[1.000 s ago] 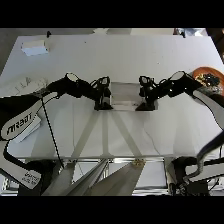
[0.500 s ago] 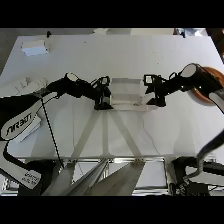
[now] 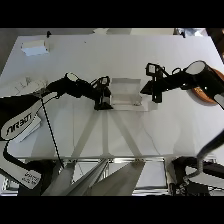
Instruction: Fold the box and place the chain.
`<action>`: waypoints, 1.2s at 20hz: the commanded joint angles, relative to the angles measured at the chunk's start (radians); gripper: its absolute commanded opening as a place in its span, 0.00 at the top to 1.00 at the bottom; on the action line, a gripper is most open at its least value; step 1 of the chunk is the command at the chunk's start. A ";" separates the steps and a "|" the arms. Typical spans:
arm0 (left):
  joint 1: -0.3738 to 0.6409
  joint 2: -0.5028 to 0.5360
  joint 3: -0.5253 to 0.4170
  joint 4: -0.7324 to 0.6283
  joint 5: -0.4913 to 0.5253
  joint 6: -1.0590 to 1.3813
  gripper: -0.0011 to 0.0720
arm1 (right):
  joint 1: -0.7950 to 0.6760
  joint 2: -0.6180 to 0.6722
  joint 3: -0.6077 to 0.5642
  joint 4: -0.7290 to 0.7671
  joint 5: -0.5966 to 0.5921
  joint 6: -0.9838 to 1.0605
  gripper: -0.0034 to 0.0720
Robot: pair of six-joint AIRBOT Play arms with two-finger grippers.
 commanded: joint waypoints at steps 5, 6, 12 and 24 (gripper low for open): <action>0.000 0.001 0.000 0.000 0.000 0.000 0.60 | 0.001 -0.031 0.001 0.205 -0.198 0.144 0.94; 0.000 0.001 0.000 0.000 0.000 0.000 0.60 | 0.001 -0.047 0.001 0.199 -0.205 0.155 0.94; 0.000 0.001 0.000 0.000 0.000 0.000 0.60 | 0.001 -0.184 0.001 0.138 -0.203 0.228 0.94; 0.000 0.001 0.000 0.000 0.000 0.000 0.60 | 0.000 -0.035 0.002 0.170 -0.147 0.250 0.94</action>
